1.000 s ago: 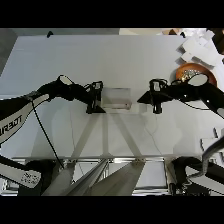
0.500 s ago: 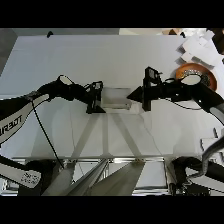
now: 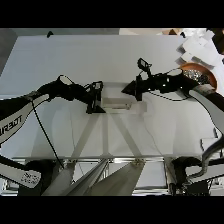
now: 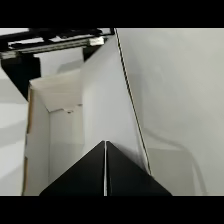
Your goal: Fold the box and place the chain.
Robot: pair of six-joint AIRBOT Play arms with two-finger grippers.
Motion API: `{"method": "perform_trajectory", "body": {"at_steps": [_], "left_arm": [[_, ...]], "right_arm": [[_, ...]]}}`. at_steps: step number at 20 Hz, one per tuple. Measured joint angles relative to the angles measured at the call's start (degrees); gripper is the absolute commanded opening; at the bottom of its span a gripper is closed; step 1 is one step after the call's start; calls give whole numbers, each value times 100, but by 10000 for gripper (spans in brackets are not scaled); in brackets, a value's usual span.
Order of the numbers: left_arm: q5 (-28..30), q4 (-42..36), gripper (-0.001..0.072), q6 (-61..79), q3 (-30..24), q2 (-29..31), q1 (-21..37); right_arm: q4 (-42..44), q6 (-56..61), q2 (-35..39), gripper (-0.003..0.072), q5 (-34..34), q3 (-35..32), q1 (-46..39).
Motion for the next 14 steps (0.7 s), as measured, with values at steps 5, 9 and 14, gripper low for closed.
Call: {"method": "perform_trajectory", "body": {"at_steps": [5, 9, 14], "left_arm": [[0, 0, 211, 0, 0, 0, 0], [2, 0, 211, 0, 0, 0, 0], [2, 0, 211, 0, 0, 0, 0]], "right_arm": [[-118, 164, -227, 10, -9, 83, -2], [-247, 205, 4, 10, 337, 98, -72], [-1237, 621, 938, 11, 848, 101, -149]]}}
